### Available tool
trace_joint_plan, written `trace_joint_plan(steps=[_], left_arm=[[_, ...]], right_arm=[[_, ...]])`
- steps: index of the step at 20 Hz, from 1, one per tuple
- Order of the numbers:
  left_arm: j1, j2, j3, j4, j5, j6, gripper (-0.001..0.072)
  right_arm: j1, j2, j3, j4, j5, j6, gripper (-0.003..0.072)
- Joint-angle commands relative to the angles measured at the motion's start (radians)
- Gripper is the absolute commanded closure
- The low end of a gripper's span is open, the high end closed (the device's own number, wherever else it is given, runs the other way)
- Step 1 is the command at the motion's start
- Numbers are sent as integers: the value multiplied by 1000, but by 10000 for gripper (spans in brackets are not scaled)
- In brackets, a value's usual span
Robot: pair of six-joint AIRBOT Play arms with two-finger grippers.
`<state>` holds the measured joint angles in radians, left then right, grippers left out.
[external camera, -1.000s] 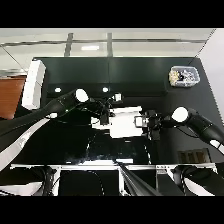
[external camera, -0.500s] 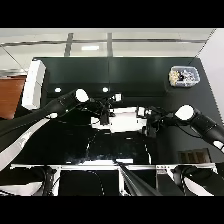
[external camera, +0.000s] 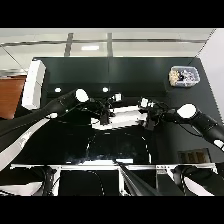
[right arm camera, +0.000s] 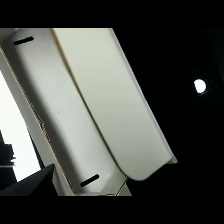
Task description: Fold the box and place the chain.
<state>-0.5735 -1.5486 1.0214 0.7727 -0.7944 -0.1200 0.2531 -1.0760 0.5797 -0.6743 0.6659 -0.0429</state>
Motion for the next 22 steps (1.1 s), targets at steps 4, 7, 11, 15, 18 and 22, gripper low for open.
trace_joint_plan(steps=[4, 7, 11, 15, 18, 22], left_arm=[[0, 0, 0, 0, -1, 2, 682], [0, 0, 0, 0, -1, 1, 682], [0, 0, 0, 1, -3, 1, 682], [0, 0, 0, 1, -3, 1, 682], [0, 0, 0, 1, -3, 2, 682], [0, 0, 0, 1, -3, 2, 683]], right_arm=[[-16, -2, 2, 35, -19, -157, -34], [-47, -7, 2, 52, 16, -157, -34], [-65, -23, 2, 73, 91, -161, -34], [-64, -23, 2, 182, 89, -246, -34], [-64, -43, 2, 191, 165, -226, -34], [-64, -97, 2, 183, 220, -171, -33]])
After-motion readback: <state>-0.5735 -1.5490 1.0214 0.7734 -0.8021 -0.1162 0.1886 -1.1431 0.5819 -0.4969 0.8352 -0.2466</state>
